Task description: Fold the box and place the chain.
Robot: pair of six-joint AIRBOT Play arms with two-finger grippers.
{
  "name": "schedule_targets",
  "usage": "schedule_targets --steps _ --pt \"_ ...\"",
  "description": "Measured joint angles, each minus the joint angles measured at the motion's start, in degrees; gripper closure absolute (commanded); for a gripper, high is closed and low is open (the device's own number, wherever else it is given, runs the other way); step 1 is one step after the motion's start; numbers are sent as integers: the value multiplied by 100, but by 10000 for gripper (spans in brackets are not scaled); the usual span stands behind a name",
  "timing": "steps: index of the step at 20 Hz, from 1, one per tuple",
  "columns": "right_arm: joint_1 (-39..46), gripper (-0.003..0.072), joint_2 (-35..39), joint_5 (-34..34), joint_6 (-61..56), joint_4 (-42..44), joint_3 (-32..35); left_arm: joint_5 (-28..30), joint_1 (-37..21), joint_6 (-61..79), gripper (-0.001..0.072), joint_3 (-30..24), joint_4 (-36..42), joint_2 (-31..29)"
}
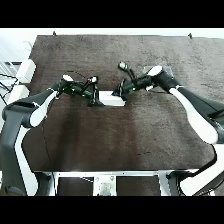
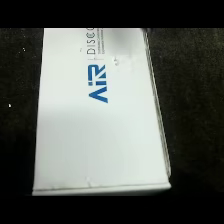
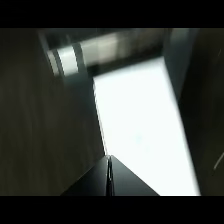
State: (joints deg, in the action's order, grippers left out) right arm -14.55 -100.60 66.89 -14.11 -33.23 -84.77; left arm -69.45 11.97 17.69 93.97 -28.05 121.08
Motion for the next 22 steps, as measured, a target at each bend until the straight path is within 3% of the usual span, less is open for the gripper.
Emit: schedule_targets --steps 5,9,16,19,22 --pt "72 677 1296 0 -240 192 520 2 0 17 252 0 -7 0" --pt "319 678 2758 -568 -514 201 1875 2 0 33 252 0 -13 0" --pt "614 677 6144 -4203 -964 254 5346 2 0 35 252 0 -15 0" --pt "638 678 7392 -5073 -1043 258 6413 2 0 35 252 0 -15 0" --pt "649 679 8260 -5442 -1099 251 7169 2 0 35 252 0 -17 0"
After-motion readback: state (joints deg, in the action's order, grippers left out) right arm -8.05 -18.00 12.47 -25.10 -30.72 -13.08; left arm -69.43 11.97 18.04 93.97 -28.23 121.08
